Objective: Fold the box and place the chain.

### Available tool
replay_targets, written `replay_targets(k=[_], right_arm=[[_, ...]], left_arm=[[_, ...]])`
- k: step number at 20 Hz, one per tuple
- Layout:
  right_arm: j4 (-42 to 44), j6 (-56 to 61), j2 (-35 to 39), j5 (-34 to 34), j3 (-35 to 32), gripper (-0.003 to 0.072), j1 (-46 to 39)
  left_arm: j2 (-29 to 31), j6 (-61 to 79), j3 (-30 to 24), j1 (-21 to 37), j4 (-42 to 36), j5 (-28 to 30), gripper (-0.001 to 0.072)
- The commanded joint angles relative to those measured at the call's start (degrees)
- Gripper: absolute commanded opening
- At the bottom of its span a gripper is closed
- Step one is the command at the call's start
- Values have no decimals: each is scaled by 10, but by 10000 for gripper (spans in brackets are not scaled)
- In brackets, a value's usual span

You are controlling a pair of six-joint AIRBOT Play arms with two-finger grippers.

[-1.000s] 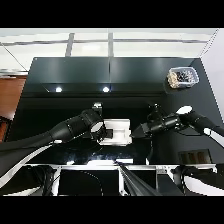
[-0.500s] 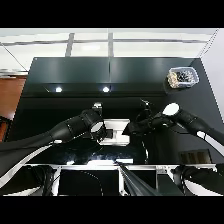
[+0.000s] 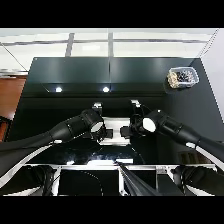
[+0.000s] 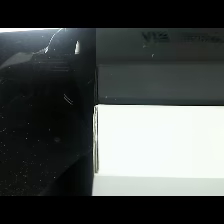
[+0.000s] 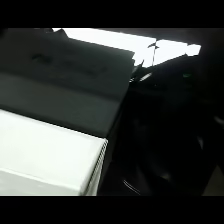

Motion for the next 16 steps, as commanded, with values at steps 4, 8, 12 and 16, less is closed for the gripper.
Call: replay_targets(k=[4, 8, 12, 16], right_arm=[[-78, 135, -6, 44, 23, 342, 36], [-80, 159, -27, 63, 40, 342, 53], [-74, 164, -54, 66, 56, 340, 68], [-75, 164, -54, 72, 60, 243, 68]], left_arm=[[0, 0, 0, 0, 0, -3, 27], [0, 0, 0, 0, 0, -2, 27], [0, 0, 0, 0, 0, -2, 27], [0, 0, 0, 0, 0, -2, 27]])
